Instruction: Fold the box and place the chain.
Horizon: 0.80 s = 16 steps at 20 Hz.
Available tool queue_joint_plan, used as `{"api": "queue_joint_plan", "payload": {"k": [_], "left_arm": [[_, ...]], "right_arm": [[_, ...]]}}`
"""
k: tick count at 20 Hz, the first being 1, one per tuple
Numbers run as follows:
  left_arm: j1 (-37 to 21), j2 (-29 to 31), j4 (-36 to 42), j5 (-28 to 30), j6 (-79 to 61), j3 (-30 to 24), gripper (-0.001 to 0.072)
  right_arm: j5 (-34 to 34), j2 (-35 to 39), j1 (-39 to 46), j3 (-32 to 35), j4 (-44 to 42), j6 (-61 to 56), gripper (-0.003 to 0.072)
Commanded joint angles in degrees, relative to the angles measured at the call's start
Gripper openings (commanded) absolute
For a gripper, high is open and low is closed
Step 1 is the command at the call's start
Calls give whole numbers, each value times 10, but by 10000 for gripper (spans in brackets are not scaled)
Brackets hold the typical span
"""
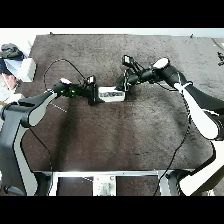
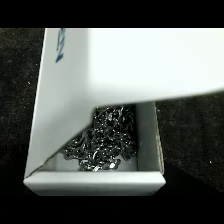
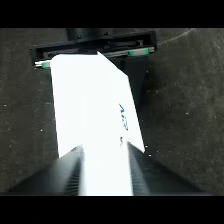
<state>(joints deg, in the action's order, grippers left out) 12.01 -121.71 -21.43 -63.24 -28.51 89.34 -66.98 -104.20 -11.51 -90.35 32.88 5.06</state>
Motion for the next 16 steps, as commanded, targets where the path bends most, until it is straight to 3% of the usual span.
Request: {"api": "queue_joint_plan", "payload": {"k": [1,9,11,16], "left_arm": [[0,0,0,0,0,1,356],[0,0,0,0,0,1,356],[0,0,0,0,0,1,356],[0,0,0,0,0,1,356]], "right_arm": [[-24,-2,-1,11,-7,14,364],[36,-3,-3,31,-24,61,346],[27,-7,-4,31,-27,83,429],[18,-29,-5,31,-27,83,428]]}}
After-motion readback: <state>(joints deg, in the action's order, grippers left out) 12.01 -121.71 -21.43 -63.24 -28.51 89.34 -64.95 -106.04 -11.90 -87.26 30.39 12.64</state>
